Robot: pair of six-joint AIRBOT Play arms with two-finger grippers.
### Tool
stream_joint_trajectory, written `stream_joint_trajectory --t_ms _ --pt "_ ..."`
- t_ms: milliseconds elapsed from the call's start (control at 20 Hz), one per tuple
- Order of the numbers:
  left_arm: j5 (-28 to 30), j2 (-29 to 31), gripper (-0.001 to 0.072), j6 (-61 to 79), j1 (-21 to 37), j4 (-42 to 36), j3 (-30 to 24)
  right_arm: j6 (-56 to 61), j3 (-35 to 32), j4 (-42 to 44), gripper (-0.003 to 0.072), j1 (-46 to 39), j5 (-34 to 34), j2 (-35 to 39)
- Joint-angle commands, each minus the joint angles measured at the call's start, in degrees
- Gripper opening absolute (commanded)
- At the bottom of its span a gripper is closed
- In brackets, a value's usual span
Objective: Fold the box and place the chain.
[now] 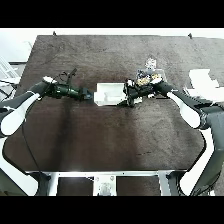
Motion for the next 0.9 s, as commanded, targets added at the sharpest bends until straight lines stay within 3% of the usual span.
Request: stream_joint_trajectory --t_ms 0,300,400,850 --pt "-0.83 0.04 0.0161 1.29 0.02 -1.55 0.04 0.02 -0.02 0.02 0.0589 -0.04 0.02 0.00" --pt "-1.62 0.02 0.0162 1.68 0.02 -3.23 0.04 0.02 -0.02 0.02 0.0589 -0.04 0.02 0.00" --pt "-1.92 0.04 0.0264 2.16 0.02 -3.58 0.04 0.02 -0.02 0.02 0.0589 -0.04 0.00 0.00" --pt "-2.12 0.02 0.0259 0.46 -0.98 -4.31 0.52 0.02 -0.02 0.02 0.0589 -0.04 0.00 0.00"
